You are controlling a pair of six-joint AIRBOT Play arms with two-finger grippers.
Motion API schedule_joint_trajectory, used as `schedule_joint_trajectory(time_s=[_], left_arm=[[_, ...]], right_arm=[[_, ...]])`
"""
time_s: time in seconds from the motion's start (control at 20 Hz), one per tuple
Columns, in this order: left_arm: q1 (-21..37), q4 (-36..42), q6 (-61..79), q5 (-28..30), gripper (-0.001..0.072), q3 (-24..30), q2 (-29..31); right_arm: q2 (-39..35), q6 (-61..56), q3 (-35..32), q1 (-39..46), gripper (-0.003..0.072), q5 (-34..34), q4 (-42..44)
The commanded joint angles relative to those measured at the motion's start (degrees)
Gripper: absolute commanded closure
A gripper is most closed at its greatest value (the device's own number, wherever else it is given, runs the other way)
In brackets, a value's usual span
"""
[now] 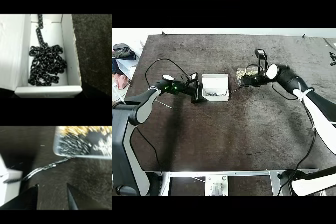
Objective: Fold the box and place the chain.
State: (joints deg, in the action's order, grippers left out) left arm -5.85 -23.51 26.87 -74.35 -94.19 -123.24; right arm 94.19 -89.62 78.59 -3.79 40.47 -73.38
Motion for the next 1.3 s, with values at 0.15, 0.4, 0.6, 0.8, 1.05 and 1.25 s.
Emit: schedule_joint_trajectory(time_s=[0.15,0.4,0.6,0.8,1.05,1.25], left_arm=[[0.0,0.0,0.0,0.0,0.0363,0.0,0.0],[0.0,0.0,0.0,0.0,0.0363,0.0,0.0],[0.0,0.0,0.0,0.0,0.0363,0.0,0.0],[0.0,0.0,0.0,0.0,0.0363,0.0,0.0],[0.0,0.0,0.0,0.0,0.0363,0.0,0.0],[0.0,0.0,0.0,0.0,0.0363,0.0,0.0]], right_arm=[[9.2,6.5,-1.1,1.5,0.0267,-12.3,18.4],[14.9,6.4,4.5,1.2,0.0407,-12.6,19.5],[12.2,6.3,4.6,0.9,0.0680,-7.7,19.0],[1.6,9.0,4.6,-1.6,0.0681,-0.7,14.8],[-14.1,13.8,4.6,-5.0,0.0694,-1.6,14.0],[-21.8,15.3,4.6,-7.7,0.0694,-5.0,12.7]])
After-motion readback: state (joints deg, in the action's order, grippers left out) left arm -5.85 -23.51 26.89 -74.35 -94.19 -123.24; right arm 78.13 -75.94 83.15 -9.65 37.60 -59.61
